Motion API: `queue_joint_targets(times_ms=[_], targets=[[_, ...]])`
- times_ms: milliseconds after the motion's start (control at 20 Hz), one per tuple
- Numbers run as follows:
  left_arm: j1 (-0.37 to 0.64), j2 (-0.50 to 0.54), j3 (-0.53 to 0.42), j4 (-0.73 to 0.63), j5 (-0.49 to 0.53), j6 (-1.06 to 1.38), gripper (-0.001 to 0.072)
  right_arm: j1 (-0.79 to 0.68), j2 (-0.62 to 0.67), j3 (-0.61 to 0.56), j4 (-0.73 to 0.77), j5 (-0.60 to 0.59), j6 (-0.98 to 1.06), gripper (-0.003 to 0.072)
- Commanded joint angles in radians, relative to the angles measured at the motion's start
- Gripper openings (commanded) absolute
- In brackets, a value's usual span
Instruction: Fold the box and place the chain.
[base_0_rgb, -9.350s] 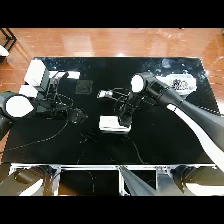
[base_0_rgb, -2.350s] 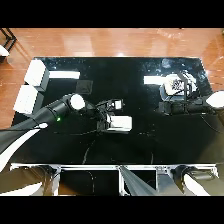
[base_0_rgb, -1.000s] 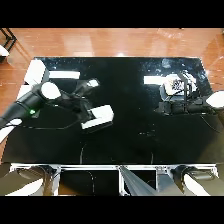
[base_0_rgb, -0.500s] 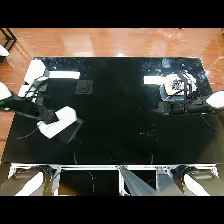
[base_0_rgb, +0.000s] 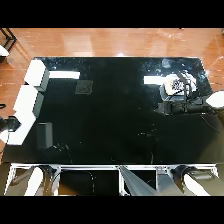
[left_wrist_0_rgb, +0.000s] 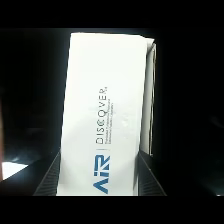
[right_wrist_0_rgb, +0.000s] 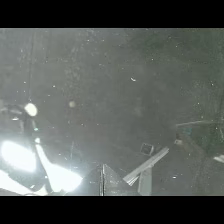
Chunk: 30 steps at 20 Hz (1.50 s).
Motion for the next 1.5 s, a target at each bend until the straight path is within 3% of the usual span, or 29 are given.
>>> queue_joint_targets(times_ms=[0,250,400,500,600,800,850,1000,1050,1100,1200,1250,1350,1450], targets=[[0.13,0.001,-0.005,0.05,0.104,0.081,0.0365,0.0,0.0,0.0,0.0,0.0,-0.027,0.002],[0.276,-0.133,-0.006,-0.033,0.116,0.191,0.0365,0.0,0.0,0.0,0.0,-0.018,-0.027,0.002],[0.297,-0.186,-0.006,-0.196,0.104,0.397,0.0365,0.0,0.0,0.0,0.001,-0.034,-0.027,0.002],[0.296,-0.218,-0.006,-0.236,0.104,0.501,0.0369,0.0,0.0,0.0,0.002,-0.057,-0.026,0.002],[0.296,-0.245,-0.006,-0.236,0.138,0.523,0.0642,0.0,0.0,0.0,0.008,-0.071,-0.025,0.002],[0.296,-0.238,0.011,-0.254,0.208,0.522,0.0642,0.0,0.0,0.001,0.016,-0.07,-0.01,0.002],[0.293,-0.231,0.035,-0.314,0.209,0.522,0.0641,0.0,0.0,0.001,0.027,-0.081,-0.01,0.002],[0.242,-0.227,0.169,-0.666,0.228,0.522,0.0635,0.0,0.0,0.038,0.041,-0.161,-0.011,0.002],[0.211,-0.227,0.216,-0.793,0.235,0.521,0.0601,0.0,0.0,0.089,0.022,-0.151,-0.011,0.002],[0.165,-0.227,0.267,-0.909,0.238,0.5,0.0479,0.0,0.0,0.154,-0.012,-0.119,-0.011,0.002],[0.048,-0.227,0.367,-0.982,0.216,0.415,0.0105,0.0,0.001,0.294,-0.125,-0.005,0.005,0.002],[-0.018,-0.227,0.406,-0.978,0.19,0.383,0.002,-0.002,0.002,0.355,-0.192,0.077,0.051,0.002],[-0.158,-0.217,0.431,-0.965,0.137,0.292,0.0018,-0.01,0.024,0.438,-0.299,0.259,0.145,0.0019],[-0.301,-0.195,0.405,-0.822,0.108,0.148,0.0018,-0.01,0.119,0.415,-0.399,0.291,0.196,0.0019]])
